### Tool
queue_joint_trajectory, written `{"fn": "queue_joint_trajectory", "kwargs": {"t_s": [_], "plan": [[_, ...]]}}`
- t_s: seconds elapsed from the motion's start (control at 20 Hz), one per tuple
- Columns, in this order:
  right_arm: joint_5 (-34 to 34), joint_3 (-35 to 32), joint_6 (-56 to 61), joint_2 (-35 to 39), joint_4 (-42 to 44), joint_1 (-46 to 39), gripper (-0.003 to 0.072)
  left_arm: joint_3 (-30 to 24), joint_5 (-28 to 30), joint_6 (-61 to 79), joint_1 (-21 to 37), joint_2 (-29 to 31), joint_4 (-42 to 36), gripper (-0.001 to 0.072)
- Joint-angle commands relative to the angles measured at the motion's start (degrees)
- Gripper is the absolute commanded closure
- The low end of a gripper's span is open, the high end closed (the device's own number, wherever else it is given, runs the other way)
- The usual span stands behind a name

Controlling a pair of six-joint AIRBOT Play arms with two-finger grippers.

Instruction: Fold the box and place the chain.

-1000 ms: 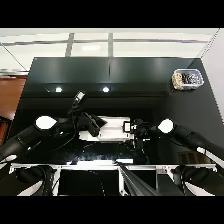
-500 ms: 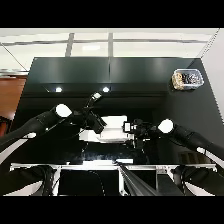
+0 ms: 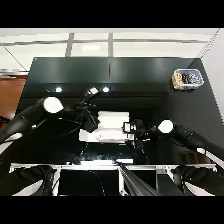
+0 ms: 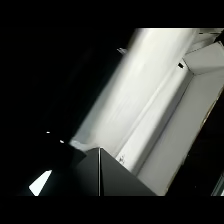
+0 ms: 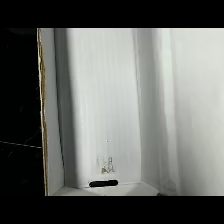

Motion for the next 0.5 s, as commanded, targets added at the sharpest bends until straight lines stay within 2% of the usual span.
{"fn": "queue_joint_trajectory", "kwargs": {"t_s": [0.0,0.1,0.15,0.25,0.3,0.45], "plan": [[0.02,0.02,0.0,-0.04,0.0,0.04,0.0505,-1.75,-11.47,0.85,4.17,9.53,1.01,0.0685],[0.02,0.02,0.0,-0.04,0.0,0.04,0.0505,-5.01,-14.38,2.93,6.56,15.13,-1.07,0.0684],[0.02,0.02,0.0,-0.04,0.0,0.04,0.0505,-7.13,-14.16,4.26,6.82,17.2,-0.59,0.0612],[0.02,0.02,0.0,-0.04,0.0,0.04,0.0506,-11.56,-11.26,11.13,6.75,18.86,-0.46,0.0049],[0.02,0.0,0.0,-0.04,0.0,0.04,0.0505,-13.57,-8.15,15.72,6.45,18.78,-0.57,0.0],[0.02,0.02,0.0,-0.04,0.0,0.04,0.0505,-18.84,3.58,33.44,3.74,17.7,-0.52,0.0]]}}
